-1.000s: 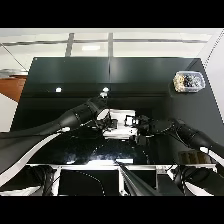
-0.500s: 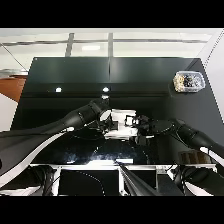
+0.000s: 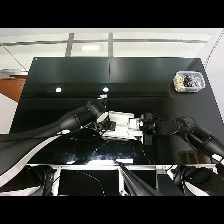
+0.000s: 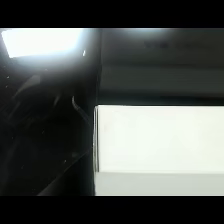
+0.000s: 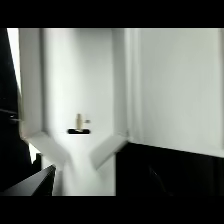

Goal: Fold the box and place the chain.

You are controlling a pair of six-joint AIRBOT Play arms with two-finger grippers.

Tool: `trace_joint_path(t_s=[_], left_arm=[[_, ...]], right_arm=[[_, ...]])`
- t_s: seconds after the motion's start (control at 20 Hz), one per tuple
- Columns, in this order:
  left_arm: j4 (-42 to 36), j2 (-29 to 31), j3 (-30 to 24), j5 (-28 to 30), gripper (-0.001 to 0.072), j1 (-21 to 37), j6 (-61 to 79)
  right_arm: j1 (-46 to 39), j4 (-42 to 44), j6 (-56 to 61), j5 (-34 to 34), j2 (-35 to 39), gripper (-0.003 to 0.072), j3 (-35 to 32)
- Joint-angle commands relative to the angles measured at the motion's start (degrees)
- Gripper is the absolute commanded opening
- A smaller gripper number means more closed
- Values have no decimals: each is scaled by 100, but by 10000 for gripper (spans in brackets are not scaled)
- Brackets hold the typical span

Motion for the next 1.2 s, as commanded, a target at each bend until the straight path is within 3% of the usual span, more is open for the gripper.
trace_joint_path(t_s=[0.0,0.15,0.25,0.35,0.4,0.45,0.5,0.55,1.15], left_arm=[[-157,26,-179,234,27,50,-52],[-210,26,-181,227,27,131,-52],[-214,26,-181,208,27,144,-50],[-236,26,-181,212,27,144,-50],[-236,26,-181,214,27,144,-50],[-236,26,-181,212,27,144,-50],[-236,26,-181,212,27,144,-50],[-238,26,-181,212,27,144,-50],[-343,26,-181,234,27,144,-48]], right_arm=[[9,9,-203,-79,-131,707,13],[146,461,-511,35,-326,706,13],[232,463,-511,144,-356,572,13],[251,498,-511,164,-361,551,15],[249,570,-505,160,-361,428,15],[251,640,-494,160,-361,416,15],[251,702,-492,153,-361,355,15],[251,721,-457,162,-361,247,15],[400,772,-208,205,-361,241,15]])
